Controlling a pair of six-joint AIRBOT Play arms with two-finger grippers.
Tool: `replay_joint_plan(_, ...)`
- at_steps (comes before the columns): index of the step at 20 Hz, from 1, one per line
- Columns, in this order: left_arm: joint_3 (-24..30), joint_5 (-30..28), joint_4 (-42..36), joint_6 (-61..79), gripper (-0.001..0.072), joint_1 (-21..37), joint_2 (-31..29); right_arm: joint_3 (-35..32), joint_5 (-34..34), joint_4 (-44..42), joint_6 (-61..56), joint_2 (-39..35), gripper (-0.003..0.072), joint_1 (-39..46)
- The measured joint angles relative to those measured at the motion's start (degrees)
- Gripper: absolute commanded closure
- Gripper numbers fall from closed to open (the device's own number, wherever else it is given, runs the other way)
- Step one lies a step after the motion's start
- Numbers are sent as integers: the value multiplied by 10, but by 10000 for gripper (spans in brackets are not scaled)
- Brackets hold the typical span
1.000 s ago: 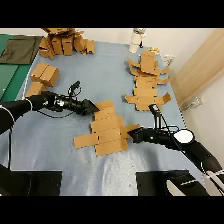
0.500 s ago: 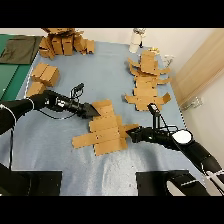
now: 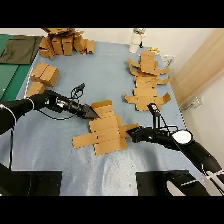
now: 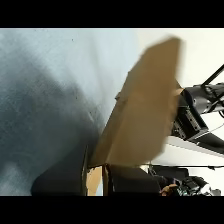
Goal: Fold the box.
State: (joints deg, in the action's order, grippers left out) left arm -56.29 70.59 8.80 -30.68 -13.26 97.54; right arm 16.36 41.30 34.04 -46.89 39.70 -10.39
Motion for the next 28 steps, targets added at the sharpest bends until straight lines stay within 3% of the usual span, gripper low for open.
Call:
replay_joint_plan(1, 0, 1, 0, 4, 564, 0, 0, 0, 0, 0, 0, 0, 685, 0)
replay_joint_plan(3, 0, 1, 0, 10, 698, 0, 0, 0, 0, 0, 0, 0, 685, 0)
replay_joint_plan(9, 0, 9, -1, 42, 698, 0, 0, 0, 0, 0, 0, 0, 667, 0)
replay_joint_plan(11, 0, 14, -2, 57, 698, 0, 0, 0, -3, -1, 0, 0, 425, 0)
replay_joint_plan(12, 0, 14, -5, 67, 698, 0, 0, 0, -5, -1, 0, 0, 376, 0)
replay_joint_plan(20, -1, 30, -2, 158, 698, -15, -37, 2, -89, -1, -65, 0, 391, 4)
replay_joint_plan(28, 61, -97, 60, 334, 699, -83, -158, 2, -148, 0, -96, 0, 394, 4)
